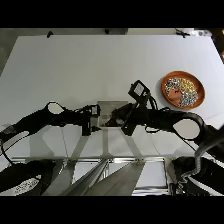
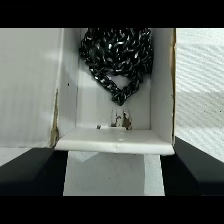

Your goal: Fold the box and place the chain.

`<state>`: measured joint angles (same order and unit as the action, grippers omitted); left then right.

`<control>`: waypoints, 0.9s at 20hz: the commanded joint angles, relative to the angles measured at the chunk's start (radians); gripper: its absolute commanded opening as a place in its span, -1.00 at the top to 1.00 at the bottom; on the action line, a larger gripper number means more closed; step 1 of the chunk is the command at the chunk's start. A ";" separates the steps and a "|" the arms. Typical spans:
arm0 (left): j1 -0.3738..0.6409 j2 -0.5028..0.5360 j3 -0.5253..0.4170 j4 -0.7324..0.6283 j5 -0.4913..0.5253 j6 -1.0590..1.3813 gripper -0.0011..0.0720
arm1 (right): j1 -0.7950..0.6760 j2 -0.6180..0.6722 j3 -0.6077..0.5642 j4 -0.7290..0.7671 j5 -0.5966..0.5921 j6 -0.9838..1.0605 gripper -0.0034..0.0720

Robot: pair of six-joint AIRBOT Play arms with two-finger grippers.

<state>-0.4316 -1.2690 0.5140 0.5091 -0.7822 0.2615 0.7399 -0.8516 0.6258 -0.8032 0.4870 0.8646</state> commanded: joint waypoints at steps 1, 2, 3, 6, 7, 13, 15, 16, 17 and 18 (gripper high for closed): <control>0.000 0.000 0.000 0.000 0.000 0.000 0.73 | 0.039 -0.079 0.001 0.119 -0.058 0.003 0.88; 0.000 0.000 0.000 0.000 0.000 0.000 0.73 | 0.038 -0.120 0.001 0.136 -0.057 0.003 0.88; 0.000 0.000 0.000 0.000 0.000 0.000 0.73 | 0.038 -0.159 0.001 0.151 -0.058 0.003 0.88; 0.000 0.000 0.000 0.000 0.000 0.000 0.73 | 0.038 -0.269 0.001 0.161 -0.058 0.012 0.88; 0.000 0.000 0.000 0.000 0.000 0.000 0.73 | 0.038 -0.297 0.001 0.161 -0.057 0.037 0.88; 0.000 0.000 0.000 0.000 0.000 0.000 0.73 | 0.035 -0.346 0.001 0.160 -0.056 0.120 0.55; 0.000 0.000 0.000 0.000 0.000 0.000 0.73 | 0.035 -0.338 0.001 0.159 -0.056 0.132 0.45; 0.000 0.000 0.000 0.000 0.000 0.000 0.73 | 0.031 -0.326 0.001 0.158 -0.055 0.132 0.36; 0.000 0.000 0.000 0.000 0.000 0.000 0.73 | 0.022 -0.308 0.001 0.156 -0.048 0.131 0.36; 0.000 0.000 0.000 0.000 0.000 0.000 0.73 | 0.005 -0.282 0.001 0.151 -0.032 0.130 0.36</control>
